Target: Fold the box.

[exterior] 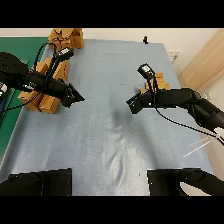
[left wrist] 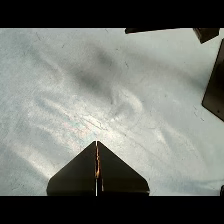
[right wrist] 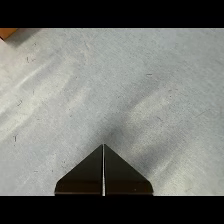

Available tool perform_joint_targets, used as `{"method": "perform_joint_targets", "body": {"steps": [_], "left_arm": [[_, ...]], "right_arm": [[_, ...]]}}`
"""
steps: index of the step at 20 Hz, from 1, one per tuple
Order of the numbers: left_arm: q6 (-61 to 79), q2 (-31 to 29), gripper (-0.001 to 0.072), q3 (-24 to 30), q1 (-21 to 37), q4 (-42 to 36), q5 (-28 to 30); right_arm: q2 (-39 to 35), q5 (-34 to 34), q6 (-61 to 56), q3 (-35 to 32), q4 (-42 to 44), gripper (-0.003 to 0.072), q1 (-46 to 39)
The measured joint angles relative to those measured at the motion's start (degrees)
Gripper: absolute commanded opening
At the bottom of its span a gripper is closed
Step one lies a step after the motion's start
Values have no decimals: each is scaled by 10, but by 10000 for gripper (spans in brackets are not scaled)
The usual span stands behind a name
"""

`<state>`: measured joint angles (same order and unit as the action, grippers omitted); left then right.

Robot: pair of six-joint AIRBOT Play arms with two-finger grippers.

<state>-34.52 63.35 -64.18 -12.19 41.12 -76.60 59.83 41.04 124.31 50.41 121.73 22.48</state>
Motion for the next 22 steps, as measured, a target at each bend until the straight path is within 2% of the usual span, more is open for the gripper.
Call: {"method": "perform_joint_targets", "body": {"steps": [10,11,12,13,14,16,17,20,22], "left_arm": [[0,0,14,0,0,0,0],[0,0,14,0,0,0,0],[0,0,14,0,0,0,0],[0,0,14,0,0,0,0],[0,0,14,0,0,0,0],[0,0,14,0,0,0,0],[0,0,14,0,0,-2,1],[0,1,14,0,0,-8,3],[0,2,14,0,0,-12,4]], "right_arm": [[0,3,-15,1,12,8,0],[0,6,-35,5,16,77,0],[-1,11,-61,13,19,260,-2],[-3,20,-94,29,19,401,-7],[-5,35,-127,49,15,461,-17],[-10,87,-200,105,-12,531,-56],[-13,123,-238,139,-37,541,-87],[-12,231,-322,221,-113,540,-212],[3,280,-337,250,-141,516,-312]]}}
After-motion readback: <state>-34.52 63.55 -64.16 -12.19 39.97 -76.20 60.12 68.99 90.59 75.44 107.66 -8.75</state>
